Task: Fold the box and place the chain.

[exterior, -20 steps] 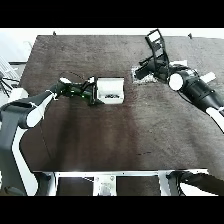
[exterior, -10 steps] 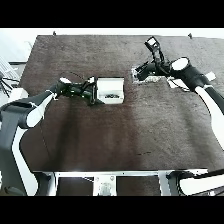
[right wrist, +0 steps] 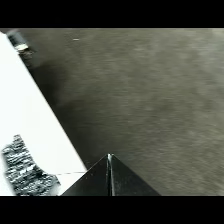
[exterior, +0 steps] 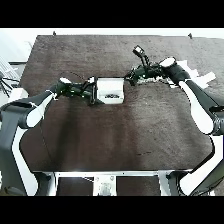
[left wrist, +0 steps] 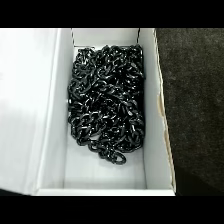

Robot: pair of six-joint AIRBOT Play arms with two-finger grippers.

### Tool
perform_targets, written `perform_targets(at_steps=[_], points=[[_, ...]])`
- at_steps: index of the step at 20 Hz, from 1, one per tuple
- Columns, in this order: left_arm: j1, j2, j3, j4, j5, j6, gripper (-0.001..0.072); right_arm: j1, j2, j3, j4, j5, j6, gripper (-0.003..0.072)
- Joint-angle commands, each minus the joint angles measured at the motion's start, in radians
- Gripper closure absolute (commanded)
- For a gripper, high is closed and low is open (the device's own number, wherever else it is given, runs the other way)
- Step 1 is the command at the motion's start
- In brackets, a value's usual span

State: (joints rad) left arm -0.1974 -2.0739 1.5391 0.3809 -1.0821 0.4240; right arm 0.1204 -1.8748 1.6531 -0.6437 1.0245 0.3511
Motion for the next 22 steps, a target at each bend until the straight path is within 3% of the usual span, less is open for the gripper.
perform_targets(at_steps=[1, 2, 3, 9, 11, 12, 19, 21, 22], points=[[0.001, 0.0, 0.0, 0.0, 0.0, 0.0, 0.036, 0.014, -0.016, 0.026, 0.021, 0.138, -0.023, 0.066], [0.001, 0.0, 0.0, 0.0, 0.0, 0.0, 0.036, 0.023, -0.016, 0.028, 0.023, 0.166, -0.023, 0.0576], [0.001, 0.0, 0.0, 0.0, 0.0, 0.0, 0.036, 0.03, -0.016, 0.032, 0.023, 0.193, -0.023, 0.0543], [0.001, 0.0, 0.0, 0.0, 0.0, 0.0, 0.036, 0.075, -0.015, 0.054, 0.023, 0.294, -0.022, 0.0535], [0.001, 0.0, 0.0, 0.0, 0.0, 0.0, 0.036, 0.089, -0.015, 0.057, 0.023, 0.293, -0.023, 0.0512], [0.001, 0.0, 0.0, 0.0, 0.0, 0.0, 0.036, 0.095, -0.016, 0.057, 0.021, 0.293, -0.023, 0.0464], [0.001, 0.0, 0.0, 0.0, 0.0, 0.0, 0.036, 0.101, -0.016, 0.057, 0.011, 0.213, -0.024, 0.045], [0.001, 0.0, 0.0, 0.0, 0.0, 0.0, 0.036, 0.102, -0.016, 0.057, 0.011, 0.214, -0.024, 0.0383], [0.001, 0.0, 0.0, 0.0, 0.0, 0.0, 0.036, 0.103, -0.016, 0.057, 0.01, 0.214, -0.024, 0.0384]])
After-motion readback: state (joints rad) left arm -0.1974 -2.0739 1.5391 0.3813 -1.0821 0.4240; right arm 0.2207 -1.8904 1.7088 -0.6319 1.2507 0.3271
